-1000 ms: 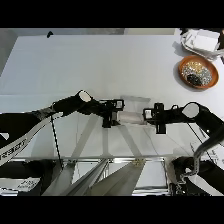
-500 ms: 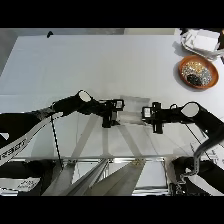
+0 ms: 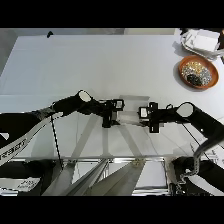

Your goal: Fold the box and place the chain.

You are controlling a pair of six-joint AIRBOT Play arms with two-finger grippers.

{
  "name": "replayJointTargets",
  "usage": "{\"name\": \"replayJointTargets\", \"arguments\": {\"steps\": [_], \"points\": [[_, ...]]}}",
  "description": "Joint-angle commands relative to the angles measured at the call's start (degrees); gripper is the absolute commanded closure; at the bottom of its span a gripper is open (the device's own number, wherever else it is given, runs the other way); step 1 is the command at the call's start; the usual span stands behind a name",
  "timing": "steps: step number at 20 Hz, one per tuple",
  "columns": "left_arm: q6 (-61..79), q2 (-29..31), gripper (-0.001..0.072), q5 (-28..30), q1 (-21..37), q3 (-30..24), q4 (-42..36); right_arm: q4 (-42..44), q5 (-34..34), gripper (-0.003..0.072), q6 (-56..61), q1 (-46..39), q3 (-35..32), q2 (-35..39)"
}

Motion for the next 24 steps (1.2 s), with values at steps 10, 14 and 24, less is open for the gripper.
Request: {"name": "replayJointTargets", "arguments": {"steps": [10,14,24], "points": [[0.02,0.0,0.0438,-0.13,0.02,0.0,0.02,1.33,-0.28,0.0651,0.39,-0.31,-0.02,7.45],[0.02,0.0,0.0438,-0.13,0.02,0.0,0.0,0.81,3.37,0.0653,11.72,-3.61,-0.04,17.55],[0.02,0.0,0.0438,-0.13,0.02,0.0,0.02,-20.59,14.36,0.0668,77.44,-27.52,-0.15,23.69]]}}
